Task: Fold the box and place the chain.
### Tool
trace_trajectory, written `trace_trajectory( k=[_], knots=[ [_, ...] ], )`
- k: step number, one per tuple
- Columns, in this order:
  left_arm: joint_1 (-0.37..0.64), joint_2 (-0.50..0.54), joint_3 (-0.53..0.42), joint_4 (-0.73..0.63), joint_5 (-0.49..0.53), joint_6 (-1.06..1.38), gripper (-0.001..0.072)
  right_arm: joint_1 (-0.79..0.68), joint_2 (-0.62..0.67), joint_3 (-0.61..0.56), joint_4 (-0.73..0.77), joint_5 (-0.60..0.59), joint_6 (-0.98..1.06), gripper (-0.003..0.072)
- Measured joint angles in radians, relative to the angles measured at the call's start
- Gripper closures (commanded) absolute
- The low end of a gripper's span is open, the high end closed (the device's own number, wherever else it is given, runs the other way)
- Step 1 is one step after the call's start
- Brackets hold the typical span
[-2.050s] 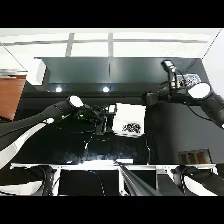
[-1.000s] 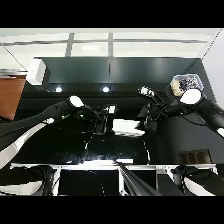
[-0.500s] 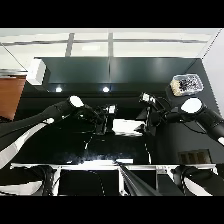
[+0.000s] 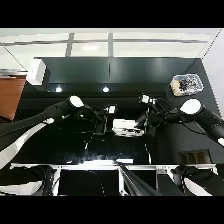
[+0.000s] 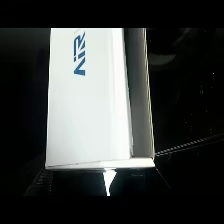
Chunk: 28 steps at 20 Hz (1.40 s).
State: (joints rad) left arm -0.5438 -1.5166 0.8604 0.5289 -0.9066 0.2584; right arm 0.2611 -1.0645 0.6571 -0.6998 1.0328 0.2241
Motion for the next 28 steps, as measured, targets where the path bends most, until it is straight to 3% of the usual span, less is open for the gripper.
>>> trace_trajectory(
  k=[28],
  knots=[
    [-0.016,0.000,0.000,0.032,0.005,-0.006,0.0378,0.000,0.001,0.000,-0.048,0.058,0.081,0.0416]
  ],
)
